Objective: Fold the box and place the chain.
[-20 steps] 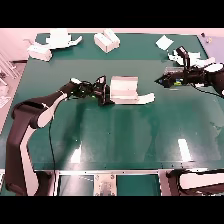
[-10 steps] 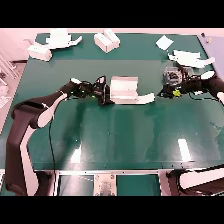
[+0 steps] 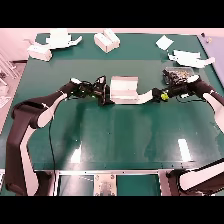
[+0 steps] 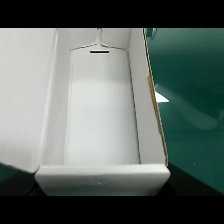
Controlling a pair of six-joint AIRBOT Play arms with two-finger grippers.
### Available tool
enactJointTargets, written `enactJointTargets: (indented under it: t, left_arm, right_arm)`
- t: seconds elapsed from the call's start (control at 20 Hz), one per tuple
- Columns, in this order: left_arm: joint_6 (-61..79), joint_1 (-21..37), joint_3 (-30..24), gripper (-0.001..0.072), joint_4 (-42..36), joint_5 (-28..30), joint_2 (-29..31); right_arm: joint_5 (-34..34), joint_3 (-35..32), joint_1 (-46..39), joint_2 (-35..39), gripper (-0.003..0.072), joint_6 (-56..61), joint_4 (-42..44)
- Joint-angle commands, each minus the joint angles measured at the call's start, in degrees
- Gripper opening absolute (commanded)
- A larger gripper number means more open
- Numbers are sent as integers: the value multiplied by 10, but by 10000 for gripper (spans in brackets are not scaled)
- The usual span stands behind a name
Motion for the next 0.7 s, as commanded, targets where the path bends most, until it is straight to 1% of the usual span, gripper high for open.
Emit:
enactJointTargets:
  t: [0.0,0.35,0.4,0.45,0.65]
  left_arm:
    - [0,0,0,398,0,0,0]
    - [0,0,0,398,0,0,0]
    - [0,0,0,397,0,0,0]
    - [0,0,0,398,0,0,0]
    - [0,0,0,397,0,0,0]
  right_arm:
    - [3,2,26,-2,4,0,30]
    - [11,43,40,21,7,27,23]
    - [22,46,40,21,50,27,24]
    - [33,49,40,21,163,32,24]
    - [41,52,40,22,196,35,32]
